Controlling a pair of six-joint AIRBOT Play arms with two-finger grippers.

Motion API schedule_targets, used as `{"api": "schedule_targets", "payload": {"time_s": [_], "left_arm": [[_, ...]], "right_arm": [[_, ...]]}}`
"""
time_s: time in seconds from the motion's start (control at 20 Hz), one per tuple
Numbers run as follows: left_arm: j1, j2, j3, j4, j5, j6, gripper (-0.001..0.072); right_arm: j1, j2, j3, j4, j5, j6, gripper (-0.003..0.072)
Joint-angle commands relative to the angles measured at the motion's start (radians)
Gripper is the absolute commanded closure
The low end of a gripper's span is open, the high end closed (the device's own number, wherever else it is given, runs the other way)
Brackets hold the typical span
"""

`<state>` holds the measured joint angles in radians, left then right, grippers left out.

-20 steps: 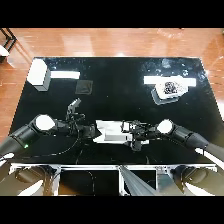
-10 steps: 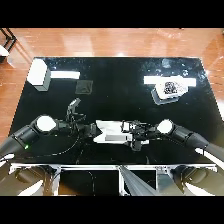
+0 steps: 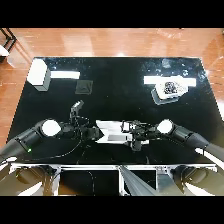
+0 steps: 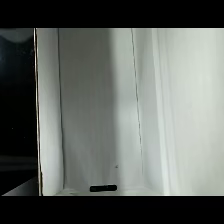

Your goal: Fold the box and place the chain.

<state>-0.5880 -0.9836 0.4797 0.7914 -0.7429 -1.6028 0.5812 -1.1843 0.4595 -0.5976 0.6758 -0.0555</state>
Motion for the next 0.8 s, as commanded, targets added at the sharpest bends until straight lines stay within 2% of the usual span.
{"api": "schedule_targets", "payload": {"time_s": [0.0, 0.75], "left_arm": [[-0.010, 0.000, 0.001, 0.027, 0.010, -0.028, 0.0138], [-0.066, -0.037, 0.001, 0.023, 0.104, -0.082, 0.0138]], "right_arm": [[0.001, 0.000, 0.000, 0.000, 0.000, 0.000, 0.0332], [0.001, 0.000, 0.000, -0.001, 0.000, 0.000, 0.0332]]}}
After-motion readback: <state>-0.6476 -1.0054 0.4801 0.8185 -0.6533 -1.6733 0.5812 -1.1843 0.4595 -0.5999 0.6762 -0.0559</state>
